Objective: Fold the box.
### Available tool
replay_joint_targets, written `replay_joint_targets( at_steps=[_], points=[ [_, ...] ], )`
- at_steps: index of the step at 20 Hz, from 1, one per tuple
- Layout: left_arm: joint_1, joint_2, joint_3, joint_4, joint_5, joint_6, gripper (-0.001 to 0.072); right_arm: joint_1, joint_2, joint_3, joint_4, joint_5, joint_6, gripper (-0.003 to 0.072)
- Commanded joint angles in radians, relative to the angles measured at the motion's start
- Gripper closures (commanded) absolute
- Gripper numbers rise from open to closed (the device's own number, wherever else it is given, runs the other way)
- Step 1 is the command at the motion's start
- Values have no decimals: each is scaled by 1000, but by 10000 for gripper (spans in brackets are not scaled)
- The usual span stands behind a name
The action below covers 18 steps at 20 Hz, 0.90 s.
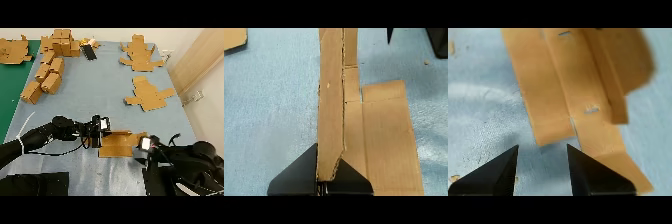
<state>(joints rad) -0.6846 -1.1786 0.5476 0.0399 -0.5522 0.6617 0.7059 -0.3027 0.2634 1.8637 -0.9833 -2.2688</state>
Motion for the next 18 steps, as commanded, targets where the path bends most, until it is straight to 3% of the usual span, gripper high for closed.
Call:
replay_joint_targets(
  at_steps=[1, 3, 7, 10, 18],
  points=[
    [0, 0, 0, 0, 0, 0, 698, 92, -159, -8, -40, 107, -116, 201],
    [0, 0, 0, 0, 0, 0, 698, 132, -264, 0, -86, 168, -116, 201],
    [0, 0, 0, 0, 0, 0, 698, 214, -348, 16, -146, 229, -109, 201],
    [0, 0, 0, 0, 0, 0, 698, 224, -381, 16, -179, 302, -103, 201],
    [0, 0, 0, 0, 0, 0, 698, 223, -408, 16, -273, 354, -31, 201]
  ],
)
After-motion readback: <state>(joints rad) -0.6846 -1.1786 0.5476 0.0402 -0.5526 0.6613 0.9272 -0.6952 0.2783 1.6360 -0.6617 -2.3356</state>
